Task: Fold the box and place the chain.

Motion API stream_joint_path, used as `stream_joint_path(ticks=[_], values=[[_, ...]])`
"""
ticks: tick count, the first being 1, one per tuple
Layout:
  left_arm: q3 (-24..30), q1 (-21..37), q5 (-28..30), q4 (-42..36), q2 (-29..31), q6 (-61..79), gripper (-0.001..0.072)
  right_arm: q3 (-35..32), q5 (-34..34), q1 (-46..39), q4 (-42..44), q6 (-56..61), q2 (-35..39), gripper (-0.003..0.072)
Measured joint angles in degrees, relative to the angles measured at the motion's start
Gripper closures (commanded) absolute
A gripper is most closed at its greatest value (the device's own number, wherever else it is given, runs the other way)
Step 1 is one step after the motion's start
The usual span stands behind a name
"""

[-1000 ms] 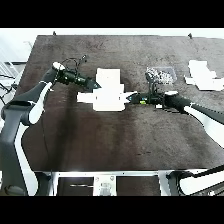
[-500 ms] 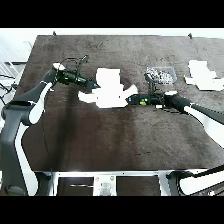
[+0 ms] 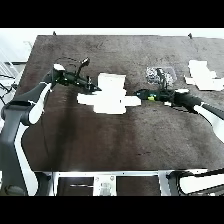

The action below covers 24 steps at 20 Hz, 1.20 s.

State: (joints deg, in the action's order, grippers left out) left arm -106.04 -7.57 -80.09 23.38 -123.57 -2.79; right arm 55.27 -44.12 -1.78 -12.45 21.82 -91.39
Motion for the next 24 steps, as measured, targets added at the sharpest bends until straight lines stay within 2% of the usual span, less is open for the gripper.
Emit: stream_joint_path(ticks=[2,6,12,24], values=[[3.21,0.00,0.59,-1.46,1.14,4.76,0.0697,0.00,-0.24,-1.88,0.00,0.07,0.31,0.0483],[10.01,-0.04,5.31,-5.60,3.78,14.49,0.0697,0.00,-0.70,-3.43,0.00,0.11,0.55,0.0483],[14.95,-0.02,11.19,-8.63,4.81,23.43,0.0697,-0.13,-0.81,-3.98,-0.13,0.07,0.61,0.0484],[16.90,-0.02,12.24,-9.29,4.31,31.43,0.0694,-0.37,-0.46,-3.96,-0.15,-1.25,0.48,0.0483]])
